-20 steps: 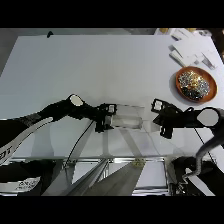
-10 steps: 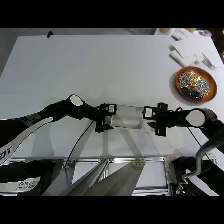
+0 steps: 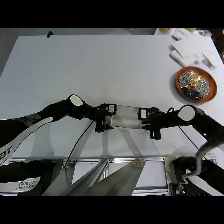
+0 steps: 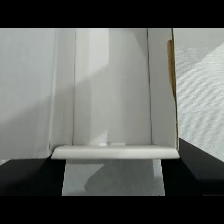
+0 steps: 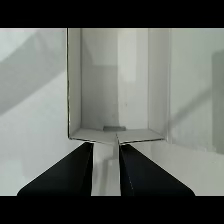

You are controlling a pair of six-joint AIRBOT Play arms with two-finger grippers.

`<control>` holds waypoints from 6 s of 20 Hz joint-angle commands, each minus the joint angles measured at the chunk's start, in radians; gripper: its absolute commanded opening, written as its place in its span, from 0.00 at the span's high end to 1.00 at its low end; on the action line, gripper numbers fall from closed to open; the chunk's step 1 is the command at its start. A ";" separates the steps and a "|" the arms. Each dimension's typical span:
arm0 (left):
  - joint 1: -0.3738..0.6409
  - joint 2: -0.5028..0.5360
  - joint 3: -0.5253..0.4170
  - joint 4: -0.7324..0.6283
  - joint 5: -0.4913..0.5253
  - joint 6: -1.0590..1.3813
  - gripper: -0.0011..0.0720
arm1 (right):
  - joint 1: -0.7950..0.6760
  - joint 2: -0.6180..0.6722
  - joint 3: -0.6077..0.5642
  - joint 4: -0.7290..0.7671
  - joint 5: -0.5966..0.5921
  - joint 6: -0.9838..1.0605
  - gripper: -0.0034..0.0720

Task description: Fold the box and place the chain.

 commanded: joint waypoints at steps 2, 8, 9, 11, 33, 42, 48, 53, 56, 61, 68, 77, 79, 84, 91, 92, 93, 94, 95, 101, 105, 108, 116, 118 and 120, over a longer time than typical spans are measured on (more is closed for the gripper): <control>0.000 0.000 0.000 0.000 0.000 0.000 0.78 | 0.001 -0.046 -0.001 0.103 -0.021 -0.060 0.76; 0.000 0.000 0.000 0.000 0.000 0.000 0.78 | 0.001 -0.088 -0.001 0.229 -0.050 -0.136 0.68; 0.000 0.000 0.000 0.000 0.000 0.000 0.78 | 0.001 -0.088 -0.001 0.242 -0.050 -0.138 0.56; 0.000 0.000 0.000 0.000 0.000 0.000 0.78 | 0.001 -0.088 -0.001 0.233 -0.046 -0.138 0.50; 0.000 0.000 0.000 0.000 0.000 0.000 0.78 | -0.019 0.253 -0.001 -0.332 -0.105 1.338 0.93; 0.000 0.000 0.000 0.000 0.000 0.000 0.78 | -0.389 0.098 -0.001 -0.233 0.123 1.439 0.93; 0.000 0.000 0.000 0.000 0.000 0.000 0.78 | -0.304 -0.081 -0.001 -0.042 0.153 1.381 0.93; 0.000 0.000 0.000 0.000 0.000 0.000 0.78 | -0.221 -0.091 -0.001 0.034 0.130 1.381 0.81; 0.000 0.000 0.000 0.000 0.000 0.000 0.78 | -0.221 -0.034 0.000 0.064 0.146 1.379 0.68; 0.000 0.000 0.000 0.000 0.000 0.000 0.78 | -0.221 0.070 0.000 0.067 0.195 1.343 0.53; 0.000 0.000 0.000 0.000 0.000 0.000 0.78 | -0.212 0.075 0.000 0.101 0.197 1.324 0.50; 0.000 0.000 0.000 0.000 0.000 0.000 0.78 | 0.159 -0.005 0.136 -0.327 0.048 1.872 0.47; 0.000 0.000 0.000 0.000 0.000 0.000 0.78 | 0.227 -0.061 0.195 -0.401 0.089 1.974 0.47; 0.000 0.000 0.000 0.000 0.000 0.000 0.78 | 0.317 -0.155 0.297 -0.496 0.100 2.157 0.46; 0.000 0.000 0.000 0.000 0.000 0.000 0.78 | 0.378 -0.227 0.323 -0.619 0.122 2.388 0.47; 0.000 0.000 0.000 0.000 0.000 0.000 0.78 | 0.382 -0.234 0.323 -0.616 0.124 2.388 0.47; 0.000 0.000 0.000 0.000 0.000 0.000 0.78 | 0.388 -0.240 0.323 -0.617 0.124 2.388 0.47; 0.000 0.000 0.000 0.000 0.000 0.000 0.78 | 0.393 -0.247 0.323 -0.617 0.124 2.388 0.47; 0.000 0.000 0.000 0.000 0.000 0.000 0.78 | 0.398 -0.257 0.323 -0.616 0.125 2.387 0.47; 0.000 0.000 0.000 0.000 0.000 0.000 0.78 | 0.407 -0.283 0.323 -0.617 0.130 2.386 0.51; 0.000 0.000 0.000 0.000 0.000 0.000 0.78 | 0.407 -0.283 0.323 -0.637 0.121 2.387 0.60; 0.000 0.000 0.000 0.000 0.000 0.000 0.78 | 0.407 -0.283 0.323 -0.643 0.109 2.387 0.84; 0.000 0.000 0.000 0.000 0.000 0.000 0.78 | 0.407 -0.283 0.323 -0.644 0.107 2.383 0.69; 0.000 0.000 0.000 0.000 0.000 0.000 0.78 | 0.407 -0.281 0.323 -0.642 0.106 2.349 0.58; 0.000 0.000 0.000 0.000 0.000 0.000 0.78 | 0.408 -0.266 0.323 -0.642 0.099 2.295 0.42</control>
